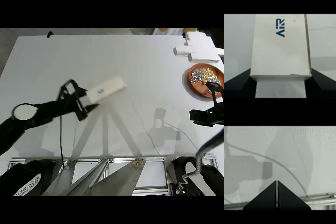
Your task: Fold the box and place the chain.
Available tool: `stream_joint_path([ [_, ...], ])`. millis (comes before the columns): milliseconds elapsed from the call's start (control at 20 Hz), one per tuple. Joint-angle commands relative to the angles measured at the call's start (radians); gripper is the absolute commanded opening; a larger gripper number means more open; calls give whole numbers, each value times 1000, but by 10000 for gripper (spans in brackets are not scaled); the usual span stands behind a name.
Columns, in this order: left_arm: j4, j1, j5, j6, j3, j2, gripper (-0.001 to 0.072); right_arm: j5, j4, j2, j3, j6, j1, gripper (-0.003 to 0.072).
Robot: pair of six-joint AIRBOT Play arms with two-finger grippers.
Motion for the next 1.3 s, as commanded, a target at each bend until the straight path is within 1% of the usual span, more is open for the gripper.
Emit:
stream_joint_path([
  [0,383,242,37,-537,1,116,273,1,0,1,1,0,0,19],
  [100,575,400,-24,-763,0,109,272,1,0,1,1,0,-1,19],
  [150,636,464,-50,-826,-4,99,272,1,0,1,1,0,-1,19],
  [250,656,560,-50,-916,-23,73,272,1,0,1,1,0,-1,19],
  [350,664,611,-115,-924,-26,23,272,1,0,1,1,0,-1,19],
  [450,697,622,-190,-933,-26,-34,272,1,0,1,1,0,-1,19],
  [600,774,621,-270,-1048,-26,-109,287,1,0,1,1,0,-1,19],
  [700,820,621,-299,-1096,-26,-129,493,1,0,1,1,0,-1,19],
  [750,838,621,-311,-1104,-26,-129,540,1,0,1,1,0,-1,19],
  [800,844,621,-320,-1104,-26,-128,542,1,0,1,1,0,-1,19],
  [850,851,620,-337,-1104,-26,-128,605,1,0,1,1,0,-1,19],
  [900,857,620,-356,-1104,-26,-128,709,1,0,1,1,0,-1,19],
  [1050,857,619,-399,-1104,-26,-98,699,1,0,1,1,0,-1,19],
  [1150,853,619,-417,-1104,-26,-29,698,1,0,1,1,0,-1,19],
  [1250,857,609,-430,-1103,-26,67,697,1,0,1,1,0,0,19],
])
